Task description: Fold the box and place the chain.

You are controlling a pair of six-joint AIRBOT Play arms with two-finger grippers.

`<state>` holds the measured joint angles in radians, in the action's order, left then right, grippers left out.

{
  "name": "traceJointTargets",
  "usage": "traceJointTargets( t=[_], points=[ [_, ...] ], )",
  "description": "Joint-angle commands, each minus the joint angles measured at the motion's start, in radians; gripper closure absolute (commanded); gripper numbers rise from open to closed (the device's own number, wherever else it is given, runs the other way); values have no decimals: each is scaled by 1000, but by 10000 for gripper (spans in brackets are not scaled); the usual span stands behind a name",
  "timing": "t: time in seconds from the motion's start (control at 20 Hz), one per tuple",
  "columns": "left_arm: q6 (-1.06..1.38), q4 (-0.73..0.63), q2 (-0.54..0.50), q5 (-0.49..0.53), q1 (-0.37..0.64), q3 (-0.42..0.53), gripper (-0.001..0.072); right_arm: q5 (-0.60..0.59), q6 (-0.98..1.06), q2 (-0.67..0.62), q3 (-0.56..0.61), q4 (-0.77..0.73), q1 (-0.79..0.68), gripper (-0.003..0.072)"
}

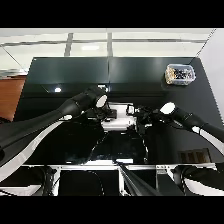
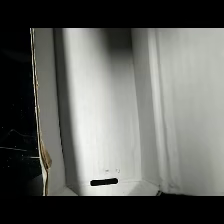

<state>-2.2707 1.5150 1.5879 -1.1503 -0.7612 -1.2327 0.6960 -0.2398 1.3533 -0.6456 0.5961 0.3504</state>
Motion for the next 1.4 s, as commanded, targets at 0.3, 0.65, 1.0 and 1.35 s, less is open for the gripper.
traceJointTargets(
  t=[0.3,0.65,1.0,1.35],
  points=[
    [-11,-33,-5,90,24,58,400,0,0,0,0,0,1,217],
    [-9,-41,-5,84,30,46,677,0,0,0,0,0,1,217],
    [-2,-37,1,47,30,46,303,0,0,0,0,0,1,217],
    [-2,-40,1,60,27,46,685,0,0,0,0,0,1,217]
  ],
)
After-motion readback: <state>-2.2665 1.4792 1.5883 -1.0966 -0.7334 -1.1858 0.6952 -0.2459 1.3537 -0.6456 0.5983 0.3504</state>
